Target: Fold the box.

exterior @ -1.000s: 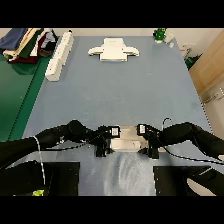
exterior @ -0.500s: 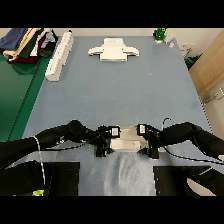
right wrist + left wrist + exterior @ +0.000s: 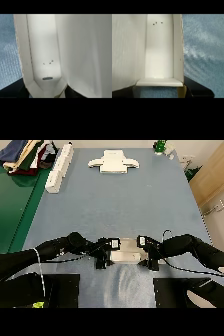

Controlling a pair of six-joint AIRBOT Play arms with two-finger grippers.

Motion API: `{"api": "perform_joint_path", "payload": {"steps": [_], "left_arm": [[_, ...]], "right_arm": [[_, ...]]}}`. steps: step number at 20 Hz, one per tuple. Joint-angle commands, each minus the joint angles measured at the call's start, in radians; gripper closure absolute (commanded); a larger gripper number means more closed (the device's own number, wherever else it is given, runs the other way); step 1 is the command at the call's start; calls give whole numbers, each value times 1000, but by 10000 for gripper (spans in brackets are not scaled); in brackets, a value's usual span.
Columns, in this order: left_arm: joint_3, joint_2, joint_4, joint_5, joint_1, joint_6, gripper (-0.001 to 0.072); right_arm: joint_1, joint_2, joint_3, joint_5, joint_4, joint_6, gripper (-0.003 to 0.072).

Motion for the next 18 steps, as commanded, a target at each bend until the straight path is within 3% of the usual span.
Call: {"api": "perform_joint_path", "payload": {"steps": [1, 4, 6, 12, 18], "left_arm": [[1, 0, 0, 0, 0, 0, 190], [1, 0, -1, 0, 0, 0, 190], [1, 0, 0, 0, 0, 0, 190], [1, 0, 0, 0, 0, 0, 190], [1, 0, 0, 0, 0, -1, 190]], "right_arm": [[0, 1, 1, -4, 8, 1, 196], [0, 1, 1, -4, 4, 2, 165], [0, 1, 1, -3, 2, 54, -29], [0, 34, 37, -36, -137, 287, -30], [0, 167, 206, -260, -476, 677, -29]]}}
